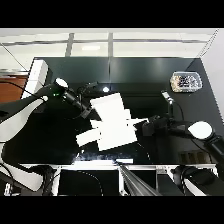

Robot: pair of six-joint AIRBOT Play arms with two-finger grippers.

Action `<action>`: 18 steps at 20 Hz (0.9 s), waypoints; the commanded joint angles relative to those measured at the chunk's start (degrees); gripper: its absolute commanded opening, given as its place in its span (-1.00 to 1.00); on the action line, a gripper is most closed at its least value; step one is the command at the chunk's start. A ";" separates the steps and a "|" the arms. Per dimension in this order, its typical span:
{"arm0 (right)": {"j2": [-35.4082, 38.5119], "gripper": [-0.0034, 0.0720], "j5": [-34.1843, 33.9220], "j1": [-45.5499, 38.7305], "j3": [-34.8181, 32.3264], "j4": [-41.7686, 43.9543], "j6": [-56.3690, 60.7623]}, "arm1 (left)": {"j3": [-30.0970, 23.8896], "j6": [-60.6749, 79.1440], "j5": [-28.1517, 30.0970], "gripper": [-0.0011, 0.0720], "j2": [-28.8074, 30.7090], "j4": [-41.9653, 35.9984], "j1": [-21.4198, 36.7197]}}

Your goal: Fold the box and place the chain.

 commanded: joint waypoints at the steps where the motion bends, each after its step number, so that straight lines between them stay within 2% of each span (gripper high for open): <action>1: 0.07 0.66 10.54 -9.16 4.87 -7.23 0.39 | 0.07 2.58 0.09 -0.91 0.68 0.11 0.13; 3: 0.07 0.66 14.71 -15.50 9.20 -11.91 0.33 | 0.07 4.00 3.04 -0.91 2.73 1.03 -0.26; 4: 0.07 0.66 16.37 -18.21 11.30 -14.32 -0.31 | -0.02 4.83 5.22 -0.92 4.44 4.70 -0.96; 5: 0.07 0.66 18.34 -19.91 13.14 -16.26 -1.33 | -0.66 4.83 8.35 -0.92 6.36 8.41 -2.03; 7: 0.07 0.66 21.24 -21.70 15.85 -20.48 -1.77 | -3.61 9.16 15.58 -0.92 10.60 9.38 -4.94; 9: 0.07 0.66 20.50 -21.84 16.17 -23.17 -1.77 | -6.25 15.30 23.19 -0.92 14.05 9.25 -8.35; 11: 0.07 0.66 17.33 -21.81 16.17 -22.43 -1.68 | -8.09 17.40 30.08 -0.91 15.30 9.16 -10.47; 12: 0.02 0.66 16.98 -21.75 16.02 -20.63 -2.36 | -8.68 19.45 32.04 -0.91 15.34 9.18 -11.30; 14: 0.00 0.66 15.96 -20.24 13.66 -16.48 -12.22 | -9.53 22.84 34.80 -0.91 15.34 9.14 -13.03; 18: -0.09 0.66 9.40 -13.97 5.68 -12.22 -26.27 | -9.53 22.77 34.36 -0.90 15.32 9.18 -15.10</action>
